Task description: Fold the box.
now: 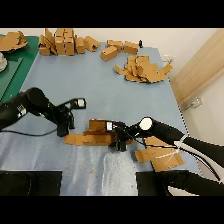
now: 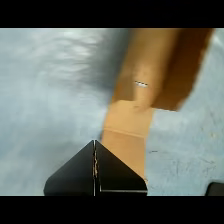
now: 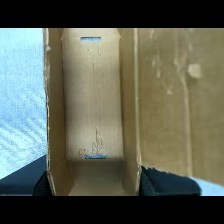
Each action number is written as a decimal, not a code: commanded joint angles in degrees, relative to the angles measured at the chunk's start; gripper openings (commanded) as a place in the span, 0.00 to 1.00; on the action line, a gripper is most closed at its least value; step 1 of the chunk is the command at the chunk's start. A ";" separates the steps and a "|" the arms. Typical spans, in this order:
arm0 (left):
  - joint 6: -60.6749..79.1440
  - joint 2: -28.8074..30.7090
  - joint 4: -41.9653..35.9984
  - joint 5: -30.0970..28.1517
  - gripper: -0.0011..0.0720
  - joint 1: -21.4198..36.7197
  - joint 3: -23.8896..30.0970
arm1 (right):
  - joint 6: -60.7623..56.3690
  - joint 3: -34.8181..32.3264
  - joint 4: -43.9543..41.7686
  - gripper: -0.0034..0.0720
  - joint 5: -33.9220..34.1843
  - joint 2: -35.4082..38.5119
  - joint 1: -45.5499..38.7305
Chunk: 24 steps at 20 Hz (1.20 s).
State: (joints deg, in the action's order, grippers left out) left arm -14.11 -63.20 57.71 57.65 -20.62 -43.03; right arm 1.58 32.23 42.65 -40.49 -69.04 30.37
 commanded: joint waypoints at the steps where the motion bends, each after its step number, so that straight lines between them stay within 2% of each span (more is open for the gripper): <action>1: 2.47 6.10 3.82 -8.31 0.03 -10.12 7.26 | -0.02 -0.04 -0.02 0.81 0.02 -0.04 0.07; 2: 1.73 6.47 3.82 -9.09 0.03 -11.63 8.09 | -0.02 -0.04 -0.04 0.81 0.02 -0.04 0.07; 3: 0.31 6.38 3.85 -9.11 0.22 -12.24 8.24 | -0.02 -0.04 -0.04 0.81 0.02 -0.04 0.07; 4: -1.18 6.19 3.80 -9.25 0.67 -12.24 8.24 | -0.02 -0.04 -0.04 0.81 -0.02 -0.04 0.07; 5: -3.61 6.12 3.91 -9.22 0.83 -12.15 8.22 | -0.02 -0.04 -0.02 0.81 0.00 -0.04 0.07; 10: -5.05 6.12 4.83 -8.37 0.84 -12.31 8.22 | -0.02 -0.04 -0.04 0.81 0.00 -0.04 0.07; 14: -5.05 6.03 -0.28 -9.62 0.83 -13.73 8.22 | 0.00 -0.04 -0.04 0.81 0.02 -0.04 0.07; 19: -5.05 5.31 -1.07 -10.58 0.83 -14.05 8.24 | -0.02 -0.04 -0.02 0.81 0.02 -0.04 0.07; 20: -5.05 4.94 -1.14 -10.58 0.72 -14.05 8.24 | 0.00 -0.04 -0.04 0.81 0.02 -0.04 0.07; 21: -5.05 4.50 -1.14 -10.51 0.57 -14.05 8.24 | -0.02 -0.04 -0.04 0.81 0.02 -0.04 0.07; 24: -5.01 2.64 -1.14 -11.26 0.56 -14.05 8.22 | -0.02 -0.04 -0.04 0.81 0.02 -0.04 0.07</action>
State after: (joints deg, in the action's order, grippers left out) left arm -19.11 -59.24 56.86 46.96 -34.61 -34.83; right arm 1.58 32.21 42.63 -40.47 -69.04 30.37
